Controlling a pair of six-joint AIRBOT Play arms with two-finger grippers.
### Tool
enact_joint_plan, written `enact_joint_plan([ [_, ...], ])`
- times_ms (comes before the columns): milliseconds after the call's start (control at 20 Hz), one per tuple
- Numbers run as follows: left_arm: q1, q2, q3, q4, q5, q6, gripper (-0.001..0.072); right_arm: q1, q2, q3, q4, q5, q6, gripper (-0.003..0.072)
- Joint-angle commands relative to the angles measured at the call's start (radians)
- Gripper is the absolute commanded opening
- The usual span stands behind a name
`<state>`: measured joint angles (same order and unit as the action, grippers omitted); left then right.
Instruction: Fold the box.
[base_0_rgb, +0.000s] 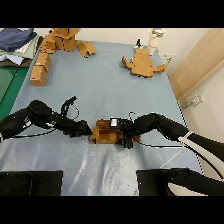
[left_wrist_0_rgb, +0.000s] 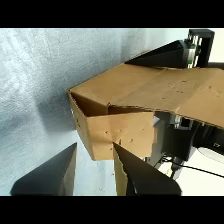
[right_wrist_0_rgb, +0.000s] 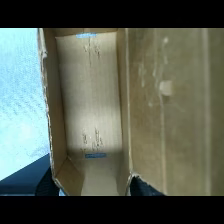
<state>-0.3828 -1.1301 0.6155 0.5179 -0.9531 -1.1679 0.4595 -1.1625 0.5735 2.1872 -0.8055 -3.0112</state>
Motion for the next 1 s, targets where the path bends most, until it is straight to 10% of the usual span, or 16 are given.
enact_joint_plan([
  [0,-0.004,-0.001,0.003,-0.004,0.003,-0.002,0.0355,-0.001,0.000,0.001,0.000,0.000,0.000,0.0502],
  [150,-0.019,-0.010,0.003,-0.024,0.011,0.003,0.0360,-0.001,0.000,0.001,0.000,0.000,0.000,0.0502],
  [250,-0.039,-0.013,0.003,-0.026,0.029,0.004,0.0545,-0.001,0.000,0.001,0.000,0.000,0.000,0.0502],
  [650,-0.042,-0.014,0.003,-0.036,0.083,-0.058,0.0544,-0.001,0.000,0.001,0.000,0.000,0.000,0.0502],
  [950,-0.198,-0.014,0.051,0.211,0.195,-0.310,0.0545,-0.001,0.000,0.001,0.000,0.000,0.000,0.0502],
])
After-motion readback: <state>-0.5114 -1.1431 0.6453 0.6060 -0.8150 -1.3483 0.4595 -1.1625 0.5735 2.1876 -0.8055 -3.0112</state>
